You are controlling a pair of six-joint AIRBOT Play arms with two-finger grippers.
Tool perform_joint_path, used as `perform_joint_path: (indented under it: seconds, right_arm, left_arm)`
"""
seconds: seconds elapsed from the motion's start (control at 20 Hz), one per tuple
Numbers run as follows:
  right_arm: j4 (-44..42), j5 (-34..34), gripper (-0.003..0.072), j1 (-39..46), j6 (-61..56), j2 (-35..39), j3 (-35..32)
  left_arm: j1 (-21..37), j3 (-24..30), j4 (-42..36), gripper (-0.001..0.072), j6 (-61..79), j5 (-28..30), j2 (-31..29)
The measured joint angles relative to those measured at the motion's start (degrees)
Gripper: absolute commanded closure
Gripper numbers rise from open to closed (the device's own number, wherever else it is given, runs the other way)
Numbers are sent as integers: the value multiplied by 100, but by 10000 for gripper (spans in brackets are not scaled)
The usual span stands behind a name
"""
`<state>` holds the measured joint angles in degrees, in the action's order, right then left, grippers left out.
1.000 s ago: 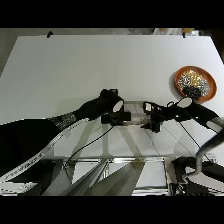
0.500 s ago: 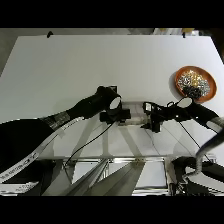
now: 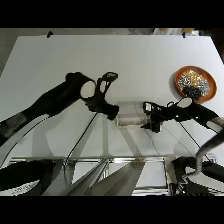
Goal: Fold the box and place the chain.
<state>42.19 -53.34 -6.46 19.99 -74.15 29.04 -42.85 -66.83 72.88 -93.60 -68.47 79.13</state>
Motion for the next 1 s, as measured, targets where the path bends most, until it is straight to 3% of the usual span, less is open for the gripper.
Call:
perform_joint_path:
  seconds: [0.25, 0.45, 0.7, 1.0]
  right_arm:
    - [0, 0, 330, 0, 0, 0, 0]
    - [2, 0, 330, 0, 0, 0, 0]
    - [0, 0, 330, 0, 0, 0, 0]
    - [0, 0, 330, 0, 0, 0, 0]
  left_arm:
    - [570, 1445, -1475, 15, 5434, 1043, -564]
    - [758, 2068, -2758, 14, 8647, 2006, -256]
    - [802, 2260, -4129, 11, 10839, 2614, 341]
    - [702, 2302, -4675, 9, 11715, 2592, 599]
